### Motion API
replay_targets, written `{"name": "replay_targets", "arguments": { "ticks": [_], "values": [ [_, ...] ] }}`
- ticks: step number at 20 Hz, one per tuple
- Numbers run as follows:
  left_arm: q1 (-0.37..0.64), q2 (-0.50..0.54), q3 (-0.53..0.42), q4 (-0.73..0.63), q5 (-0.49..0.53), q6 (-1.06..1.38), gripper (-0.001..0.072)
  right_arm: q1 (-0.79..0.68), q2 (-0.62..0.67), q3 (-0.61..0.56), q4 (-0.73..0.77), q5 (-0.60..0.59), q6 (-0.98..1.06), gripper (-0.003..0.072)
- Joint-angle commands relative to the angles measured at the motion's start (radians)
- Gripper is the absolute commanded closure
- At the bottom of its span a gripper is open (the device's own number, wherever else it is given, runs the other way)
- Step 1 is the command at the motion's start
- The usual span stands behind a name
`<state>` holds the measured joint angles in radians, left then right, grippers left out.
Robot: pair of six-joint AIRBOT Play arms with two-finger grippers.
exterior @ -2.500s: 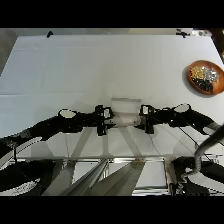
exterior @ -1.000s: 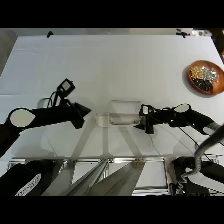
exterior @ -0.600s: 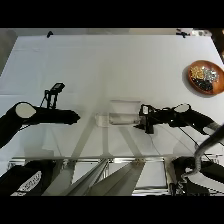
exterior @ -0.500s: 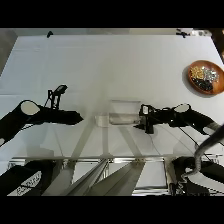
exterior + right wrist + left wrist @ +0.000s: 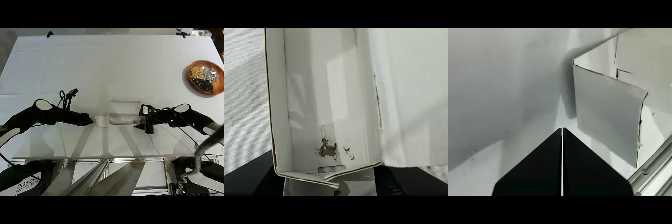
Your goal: Fold the box and place the chain.
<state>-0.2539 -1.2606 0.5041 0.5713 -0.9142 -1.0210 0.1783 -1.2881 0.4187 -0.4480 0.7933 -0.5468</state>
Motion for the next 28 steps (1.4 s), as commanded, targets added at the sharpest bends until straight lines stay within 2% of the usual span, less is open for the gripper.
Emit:
{"name": "replay_targets", "arguments": {
  "ticks": [1, 4, 12, 19, 20, 21, 22, 24, 25, 28],
  "values": [
    [-0.038, -0.048, 0.013, -0.037, 0.025, 0.006, 0.0703, 0.000, 0.000, 0.000, 0.000, 0.000, 0.000, 0.0226],
    [-0.067, -0.082, 0.013, -0.059, 0.044, 0.008, 0.0702, 0.000, 0.000, 0.000, 0.000, 0.000, 0.000, 0.0226],
    [-0.105, -0.084, 0.031, -0.122, 0.053, 0.057, 0.0702, 0.000, 0.000, 0.000, 0.000, 0.000, 0.000, 0.0226],
    [-0.145, -0.082, 0.109, -0.134, 0.021, 0.093, 0.0693, 0.000, 0.000, 0.000, 0.000, 0.000, 0.000, 0.0226],
    [-0.147, -0.082, 0.119, -0.134, 0.009, 0.109, 0.0675, 0.000, 0.000, 0.000, 0.000, 0.000, 0.000, 0.0226],
    [-0.149, -0.082, 0.124, -0.133, -0.003, 0.109, 0.0610, 0.000, 0.000, 0.000, 0.000, 0.000, 0.000, 0.0226],
    [-0.149, -0.082, 0.126, -0.133, -0.012, 0.109, 0.0591, 0.000, 0.000, 0.000, 0.000, 0.000, 0.000, 0.0226],
    [-0.149, -0.082, 0.129, -0.132, -0.029, 0.109, 0.0587, 0.000, 0.000, 0.000, 0.000, 0.000, 0.000, 0.0226],
    [-0.149, -0.081, 0.130, -0.133, -0.034, 0.109, 0.0546, 0.000, 0.000, 0.000, 0.000, 0.000, 0.000, 0.0226],
    [-0.154, -0.077, 0.141, -0.135, -0.040, 0.109, 0.0545, 0.000, 0.000, 0.000, 0.000, 0.000, 0.000, 0.0226]
  ]
}}
